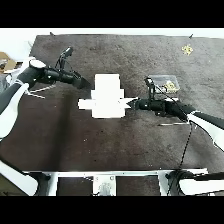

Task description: Fold the box and place the chain.

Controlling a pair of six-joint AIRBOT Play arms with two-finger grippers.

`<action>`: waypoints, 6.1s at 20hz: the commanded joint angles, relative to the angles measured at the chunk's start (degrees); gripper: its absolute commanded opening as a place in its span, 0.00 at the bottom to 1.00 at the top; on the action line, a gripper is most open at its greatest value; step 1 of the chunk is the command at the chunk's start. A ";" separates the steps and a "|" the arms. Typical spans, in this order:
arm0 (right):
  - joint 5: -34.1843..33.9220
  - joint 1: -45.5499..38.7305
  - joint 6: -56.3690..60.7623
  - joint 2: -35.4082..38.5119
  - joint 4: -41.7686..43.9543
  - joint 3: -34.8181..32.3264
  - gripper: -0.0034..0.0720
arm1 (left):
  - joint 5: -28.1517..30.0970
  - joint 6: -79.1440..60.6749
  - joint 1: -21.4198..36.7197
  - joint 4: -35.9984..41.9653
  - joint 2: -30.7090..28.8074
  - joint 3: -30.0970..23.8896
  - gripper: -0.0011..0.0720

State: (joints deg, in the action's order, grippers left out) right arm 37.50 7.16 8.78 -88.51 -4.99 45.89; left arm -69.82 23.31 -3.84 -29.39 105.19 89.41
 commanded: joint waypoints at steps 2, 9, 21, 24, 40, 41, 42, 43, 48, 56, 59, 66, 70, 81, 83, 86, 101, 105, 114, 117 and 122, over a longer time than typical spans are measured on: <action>0.81 0.04 -4.09 0.04 3.61 0.07 0.05 | -9.68 5.18 -0.20 -1.92 8.85 9.64 0.89; 0.83 0.07 -4.09 0.02 3.76 0.04 0.05 | -10.69 2.23 -2.82 -0.79 12.46 10.08 0.89; 0.85 0.15 -4.11 0.02 3.72 0.04 0.05 | -9.49 3.30 -4.57 2.40 17.09 13.81 0.86; 0.83 0.15 -4.11 0.02 3.72 0.04 0.05 | -10.97 3.69 -5.16 2.19 18.29 15.10 0.82; 1.27 -0.35 -5.44 1.66 3.54 0.79 0.65 | -14.82 -6.99 -4.87 1.09 17.99 16.22 0.03; 1.29 -0.79 -6.27 3.08 3.54 0.79 0.65 | -14.80 -7.98 -4.87 1.09 17.94 16.46 0.03; 1.27 -1.38 -6.49 4.57 3.45 0.79 0.65 | -14.69 -10.27 -4.87 1.05 17.92 16.79 0.03; 1.25 -2.14 -7.30 6.29 3.02 0.79 0.65 | -14.73 -12.50 -4.87 1.05 17.92 17.05 0.03; 2.60 -5.33 -8.17 10.73 2.01 0.79 0.65 | -13.49 -24.13 -4.87 0.98 17.90 17.14 0.03; 5.18 -5.18 -8.17 10.62 -3.63 0.72 0.65 | -7.13 -30.93 -4.87 1.05 18.05 17.07 0.03; 5.18 -5.14 -8.17 10.60 -5.49 0.72 0.65 | -7.06 -31.56 -4.87 0.59 19.37 16.72 0.03; 4.68 -4.15 -13.86 10.56 -6.40 0.72 0.65 | -6.21 -32.87 -4.94 -3.43 20.26 16.63 0.03; 1.57 -0.94 -19.89 10.56 -6.40 0.72 0.65 | -6.05 -32.85 -4.94 -4.55 20.31 16.65 0.03; -0.15 3.15 -37.42 8.57 -9.42 0.79 0.88 | -6.64 -32.79 -4.92 -4.44 20.28 16.65 0.03; 0.22 4.66 -38.53 6.71 -12.59 1.44 0.80 | -6.64 -32.79 -4.92 -4.44 20.28 16.65 0.03; 1.79 6.67 -38.03 4.31 -18.95 3.93 0.90 | -6.64 -32.79 -4.92 -4.44 20.28 16.65 0.03; 0.61 10.97 -27.21 -6.43 -31.39 15.30 0.90 | -6.64 -32.79 -4.92 -4.44 20.28 16.65 0.03; -1.73 9.64 -25.62 -3.65 -29.62 15.32 0.90 | -6.67 -32.79 -4.92 -4.44 20.28 16.65 0.03; 8.44 5.35 -24.59 -8.02 -29.35 26.05 0.93 | -6.64 -32.79 -4.92 -4.42 20.28 16.65 0.03; 11.43 5.03 -24.61 -9.42 -29.33 28.44 0.93 | -6.64 -32.79 -4.92 -4.42 20.28 16.65 0.03; 15.26 4.44 -24.30 -15.32 -29.27 33.70 0.95 | -6.67 -32.79 -4.94 -4.35 20.28 16.65 0.03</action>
State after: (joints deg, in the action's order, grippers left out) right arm 50.68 12.12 -15.86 -101.10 -34.39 76.77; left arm -76.47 -9.45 -8.82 -33.80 125.43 106.08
